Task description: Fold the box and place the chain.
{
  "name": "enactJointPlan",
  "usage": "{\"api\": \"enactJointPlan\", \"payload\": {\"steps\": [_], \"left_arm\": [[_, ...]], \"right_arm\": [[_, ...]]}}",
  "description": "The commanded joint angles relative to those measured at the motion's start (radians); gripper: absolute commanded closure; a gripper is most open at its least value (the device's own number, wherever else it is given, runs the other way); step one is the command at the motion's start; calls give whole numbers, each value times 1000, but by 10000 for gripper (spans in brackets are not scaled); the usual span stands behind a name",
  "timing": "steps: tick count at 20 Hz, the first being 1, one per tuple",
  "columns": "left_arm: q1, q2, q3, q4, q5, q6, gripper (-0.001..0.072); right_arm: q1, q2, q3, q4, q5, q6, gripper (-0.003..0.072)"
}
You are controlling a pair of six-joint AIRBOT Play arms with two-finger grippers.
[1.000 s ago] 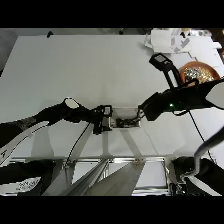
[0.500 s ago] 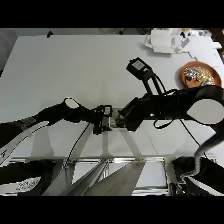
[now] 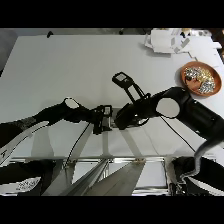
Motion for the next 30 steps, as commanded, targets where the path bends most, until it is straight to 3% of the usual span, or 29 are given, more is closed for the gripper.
{"api": "enactJointPlan", "payload": {"steps": [1, 4, 7, 13, 15, 19, 21, 23, 26, 30], "left_arm": [[0, 1, 0, 0, 0, 0, 504], [0, 1, 0, 0, 0, 0, 504], [0, 1, 0, 0, 0, 0, 504], [0, 1, 0, 0, 0, 0, 504], [0, 1, 0, 0, 0, 0, 504], [0, 1, 0, 0, 0, 0, 504], [0, 1, 0, 0, 0, 0, 504], [0, 1, 0, 0, 0, 0, 504], [0, 1, 0, 0, 0, 0, 504], [0, 1, 0, 0, 0, 0, 504]], "right_arm": [[1, -45, -49, -13, -23, 4, 545], [-3, -48, -55, -14, -19, 3, 483], [-69, -40, -11, -15, 113, -17, 483], [-363, 166, -3, -111, 215, -113, 490], [-446, 172, -8, -126, 222, -113, 491], [-492, 85, -55, -128, 128, -113, 517], [-491, -7, -56, -120, 84, -114, 500], [-491, -103, -56, -120, 74, -114, 384], [-491, -214, -56, -116, 76, -114, 382], [-491, -267, -56, -88, 63, -115, 383]]}}
